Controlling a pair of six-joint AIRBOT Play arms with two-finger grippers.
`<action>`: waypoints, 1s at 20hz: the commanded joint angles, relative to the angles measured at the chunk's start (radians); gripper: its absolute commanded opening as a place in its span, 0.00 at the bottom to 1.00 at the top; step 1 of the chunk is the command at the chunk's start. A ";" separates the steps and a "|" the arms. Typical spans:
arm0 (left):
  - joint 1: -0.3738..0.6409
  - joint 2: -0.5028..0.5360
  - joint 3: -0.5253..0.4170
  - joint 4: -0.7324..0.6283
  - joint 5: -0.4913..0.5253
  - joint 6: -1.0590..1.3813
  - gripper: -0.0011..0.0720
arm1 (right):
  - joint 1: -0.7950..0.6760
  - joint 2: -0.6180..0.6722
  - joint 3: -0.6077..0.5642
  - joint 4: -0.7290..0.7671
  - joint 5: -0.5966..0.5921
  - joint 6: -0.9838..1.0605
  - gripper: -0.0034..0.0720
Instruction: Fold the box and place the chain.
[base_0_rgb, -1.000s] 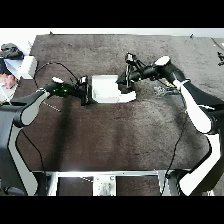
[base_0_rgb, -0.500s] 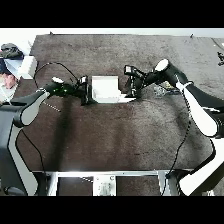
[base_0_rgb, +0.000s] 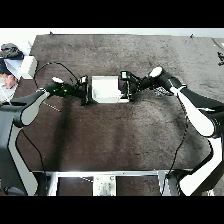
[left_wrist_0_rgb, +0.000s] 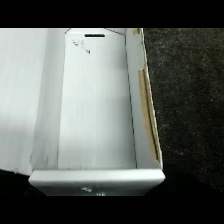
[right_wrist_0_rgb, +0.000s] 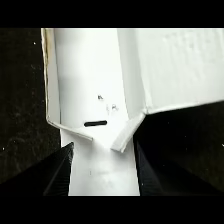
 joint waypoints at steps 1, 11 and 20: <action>0.001 0.000 0.000 0.000 0.000 0.000 0.65 | 0.022 -0.011 -0.005 0.011 -0.018 -0.005 0.64; 0.001 0.000 0.000 0.000 0.000 0.000 0.65 | 0.061 -0.035 -0.005 0.132 -0.056 -0.010 0.27; 0.001 0.000 0.000 0.000 0.000 0.000 0.65 | 0.064 -0.042 -0.005 0.132 -0.079 -0.051 0.48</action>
